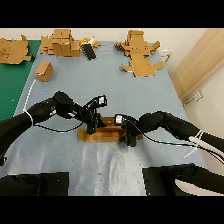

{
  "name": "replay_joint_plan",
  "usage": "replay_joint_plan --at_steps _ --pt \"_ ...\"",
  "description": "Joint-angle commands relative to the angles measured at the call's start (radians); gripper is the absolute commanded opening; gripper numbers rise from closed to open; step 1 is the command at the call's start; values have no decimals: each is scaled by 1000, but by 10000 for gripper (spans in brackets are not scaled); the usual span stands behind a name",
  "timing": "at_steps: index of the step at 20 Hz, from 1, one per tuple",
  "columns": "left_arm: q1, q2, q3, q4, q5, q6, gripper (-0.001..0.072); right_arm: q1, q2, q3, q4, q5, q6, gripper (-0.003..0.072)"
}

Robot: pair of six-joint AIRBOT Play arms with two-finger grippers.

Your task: Fold the box.

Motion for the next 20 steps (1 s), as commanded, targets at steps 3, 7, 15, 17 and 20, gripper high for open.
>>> replay_joint_plan --at_steps 3,7,15,17,20 --pt "0 0 0 0 1 0 11 8 -29 0 2 -2 -16 574" --pt "0 0 0 0 1 0 11 8 -29 0 2 -5 -16 574" --pt "0 0 0 0 1 0 12 27 -29 -1 -12 -10 -20 574" --pt "0 0 0 0 1 0 12 35 -29 -1 -26 -10 -20 574" --pt "0 0 0 0 1 0 11 39 -29 -2 -29 -14 -19 574"
